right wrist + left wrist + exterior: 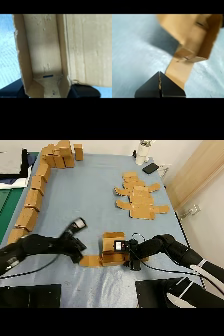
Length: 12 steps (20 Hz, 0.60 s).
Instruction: Fold the box.
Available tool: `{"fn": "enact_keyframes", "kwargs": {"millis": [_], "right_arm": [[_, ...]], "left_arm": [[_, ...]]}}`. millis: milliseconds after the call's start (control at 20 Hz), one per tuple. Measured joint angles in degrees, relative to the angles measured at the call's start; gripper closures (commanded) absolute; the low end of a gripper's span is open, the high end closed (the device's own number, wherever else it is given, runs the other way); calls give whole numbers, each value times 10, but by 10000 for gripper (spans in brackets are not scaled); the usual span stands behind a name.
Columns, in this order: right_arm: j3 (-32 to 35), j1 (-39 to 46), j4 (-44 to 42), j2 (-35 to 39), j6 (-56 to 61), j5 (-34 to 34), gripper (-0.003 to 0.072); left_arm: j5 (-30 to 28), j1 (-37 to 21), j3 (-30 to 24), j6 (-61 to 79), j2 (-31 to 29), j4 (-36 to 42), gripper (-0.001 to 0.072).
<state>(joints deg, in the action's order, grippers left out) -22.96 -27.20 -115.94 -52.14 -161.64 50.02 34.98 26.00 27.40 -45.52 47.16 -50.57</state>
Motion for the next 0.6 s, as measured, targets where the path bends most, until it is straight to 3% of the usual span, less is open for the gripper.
{"fn": "enact_keyframes", "kwargs": {"millis": [150, 300, 450, 600], "right_arm": [[0, 0, 0, 0, 0, 0, 136], [0, 0, 0, 0, 0, 0, 135], [0, 0, 0, 0, 0, 0, 136], [0, 0, 0, 0, 0, 0, 136]], "left_arm": [[49, -61, -16, -155, -40, -56, 699], [91, -81, -34, -230, -31, -50, 699], [102, -57, -45, -254, 0, 0, 700], [76, -15, -49, -266, 36, 53, 699]]}}
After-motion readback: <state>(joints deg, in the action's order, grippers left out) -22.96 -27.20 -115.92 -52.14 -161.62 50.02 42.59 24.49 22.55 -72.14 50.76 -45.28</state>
